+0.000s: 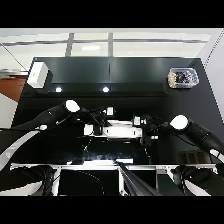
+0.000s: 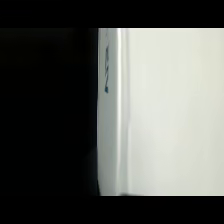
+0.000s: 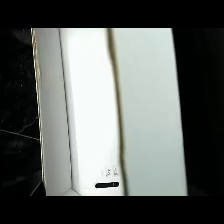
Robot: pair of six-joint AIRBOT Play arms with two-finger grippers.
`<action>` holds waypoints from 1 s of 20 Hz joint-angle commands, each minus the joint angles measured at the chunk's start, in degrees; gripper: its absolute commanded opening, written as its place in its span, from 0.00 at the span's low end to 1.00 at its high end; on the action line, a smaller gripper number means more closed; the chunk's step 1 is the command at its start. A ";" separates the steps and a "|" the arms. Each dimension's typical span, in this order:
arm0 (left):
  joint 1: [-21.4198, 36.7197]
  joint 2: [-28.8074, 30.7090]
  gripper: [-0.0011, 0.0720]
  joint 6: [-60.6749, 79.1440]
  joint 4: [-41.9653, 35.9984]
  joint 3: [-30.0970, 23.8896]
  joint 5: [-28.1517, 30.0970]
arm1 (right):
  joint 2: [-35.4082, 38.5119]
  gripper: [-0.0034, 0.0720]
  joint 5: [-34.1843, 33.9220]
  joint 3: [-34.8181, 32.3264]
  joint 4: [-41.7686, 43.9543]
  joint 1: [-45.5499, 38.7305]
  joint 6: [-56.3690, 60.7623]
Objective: Fold the box and place the chain.
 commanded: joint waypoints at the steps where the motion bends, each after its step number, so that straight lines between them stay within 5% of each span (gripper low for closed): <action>1: -0.09 -0.74 0.04 -1.25 0.04 0.00 0.63 | -0.44 0.99 -1.66 -0.59 0.20 -0.02 -2.19; 20: -0.37 -0.66 0.04 -6.36 0.09 -1.18 0.63 | -2.32 0.99 -2.25 -0.70 0.63 -0.02 -2.84</action>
